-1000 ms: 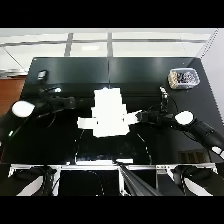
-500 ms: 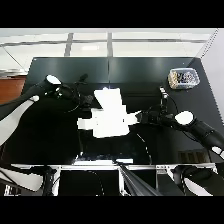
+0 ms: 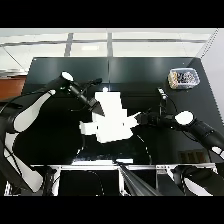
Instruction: Fold the box and place the chain.
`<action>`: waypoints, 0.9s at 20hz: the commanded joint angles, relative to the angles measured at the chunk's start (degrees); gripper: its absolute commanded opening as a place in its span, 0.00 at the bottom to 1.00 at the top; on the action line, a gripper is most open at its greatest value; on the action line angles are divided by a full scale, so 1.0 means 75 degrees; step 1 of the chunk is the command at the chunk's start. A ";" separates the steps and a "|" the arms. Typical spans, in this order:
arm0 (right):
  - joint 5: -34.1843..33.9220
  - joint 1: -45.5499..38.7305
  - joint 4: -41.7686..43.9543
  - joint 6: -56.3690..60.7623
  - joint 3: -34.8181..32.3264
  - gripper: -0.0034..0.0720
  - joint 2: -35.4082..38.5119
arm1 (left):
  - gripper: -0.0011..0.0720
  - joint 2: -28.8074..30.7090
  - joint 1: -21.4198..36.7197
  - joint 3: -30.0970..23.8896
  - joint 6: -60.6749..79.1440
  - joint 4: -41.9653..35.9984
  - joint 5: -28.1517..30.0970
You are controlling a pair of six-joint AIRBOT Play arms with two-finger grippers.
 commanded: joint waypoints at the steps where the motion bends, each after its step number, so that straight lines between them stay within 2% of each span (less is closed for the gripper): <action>1: 0.0026 0.0003 0.0009 0.0003 -0.0003 0.06 0.0006 | 0.41 -0.0166 -0.0073 0.0195 0.0137 0.0513 -0.0391; 3: 0.0026 0.0003 0.0009 0.0003 -0.0003 0.06 0.0006 | 0.38 -0.0163 -0.0073 0.0195 0.0131 0.0708 -0.0388; 4: 0.0026 0.0003 0.0009 0.0003 -0.0003 0.06 0.0006 | 0.33 -0.0160 -0.0073 0.0195 0.0134 0.0720 -0.0358; 6: -0.0003 0.0003 0.0009 -0.0085 0.0000 0.07 0.0006 | 0.14 -0.0143 -0.0073 0.0201 0.0169 0.0743 -0.0335; 7: -0.0029 -0.0006 0.0009 -0.0122 0.0003 0.14 0.0006 | 0.04 -0.0131 -0.0073 0.0233 0.0187 0.0831 -0.0361; 8: -0.0055 -0.0050 0.0012 -0.0154 0.0017 0.56 0.0012 | 0.04 -0.0079 -0.0073 0.0242 0.0187 0.0842 -0.0373; 9: 0.0073 -0.0149 -0.0020 -0.0201 0.0064 0.93 0.0032 | 0.04 0.0020 -0.0073 0.0242 0.0187 0.0892 -0.0338; 10: 0.0498 -0.0341 -0.0245 -0.0300 0.0210 0.96 0.0096 | 0.04 0.0187 -0.0073 0.0239 0.0187 0.1020 -0.0297; 12: 0.1655 -0.0848 -0.1078 -0.0347 0.0682 0.96 0.0353 | 0.04 0.0653 -0.0108 0.0169 0.0175 0.1352 -0.0198; 14: 0.2792 -0.1370 -0.2092 -0.0370 0.1239 0.96 0.0804 | 0.04 0.1501 -0.0189 -0.0411 0.0364 0.1384 0.0493; 16: 0.3459 -0.1699 -0.2932 -0.0796 0.1620 0.96 0.1346 | 0.04 0.2824 -0.0347 -0.1795 0.1247 0.0892 0.2084; 18: 0.3558 -0.1728 -0.3284 -0.1585 0.1655 0.96 0.1731 | 0.04 0.4147 -0.0667 -0.3293 0.3054 0.0428 0.3949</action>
